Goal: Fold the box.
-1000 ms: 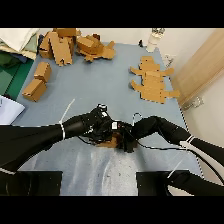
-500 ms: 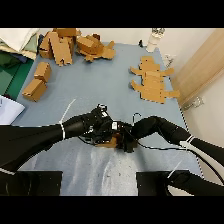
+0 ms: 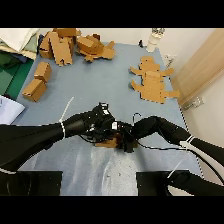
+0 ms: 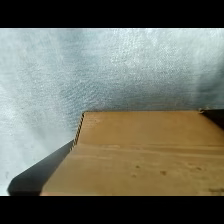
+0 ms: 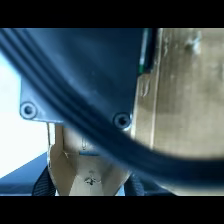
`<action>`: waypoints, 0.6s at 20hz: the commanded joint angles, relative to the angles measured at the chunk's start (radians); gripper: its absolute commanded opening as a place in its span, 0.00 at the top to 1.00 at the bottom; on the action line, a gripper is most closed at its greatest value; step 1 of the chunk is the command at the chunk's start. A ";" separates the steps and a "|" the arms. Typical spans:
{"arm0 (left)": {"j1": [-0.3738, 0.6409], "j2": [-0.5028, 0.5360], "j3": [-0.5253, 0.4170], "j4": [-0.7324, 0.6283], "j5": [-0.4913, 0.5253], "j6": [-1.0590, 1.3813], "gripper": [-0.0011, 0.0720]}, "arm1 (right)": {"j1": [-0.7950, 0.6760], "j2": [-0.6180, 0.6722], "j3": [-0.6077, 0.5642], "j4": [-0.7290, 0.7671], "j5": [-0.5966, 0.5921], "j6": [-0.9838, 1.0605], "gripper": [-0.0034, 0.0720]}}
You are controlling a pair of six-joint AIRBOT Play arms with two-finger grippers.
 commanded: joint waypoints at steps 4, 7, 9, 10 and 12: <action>0.000 0.016 0.005 0.001 -0.030 0.003 0.49 | 0.000 0.000 0.000 0.001 0.000 0.001 0.34; 0.003 0.043 0.005 0.008 -0.031 0.003 0.49 | 0.000 0.000 0.000 0.001 0.000 0.001 0.34; 0.003 0.051 0.006 0.008 -0.028 0.004 0.49 | 0.000 0.000 0.000 0.001 0.000 0.001 0.34; 0.003 0.055 0.006 0.008 -0.022 0.004 0.49 | 0.000 0.000 0.000 0.001 0.000 0.001 0.34; 0.003 0.068 0.006 0.005 -0.008 0.003 0.49 | 0.000 0.000 0.000 0.001 0.000 0.001 0.34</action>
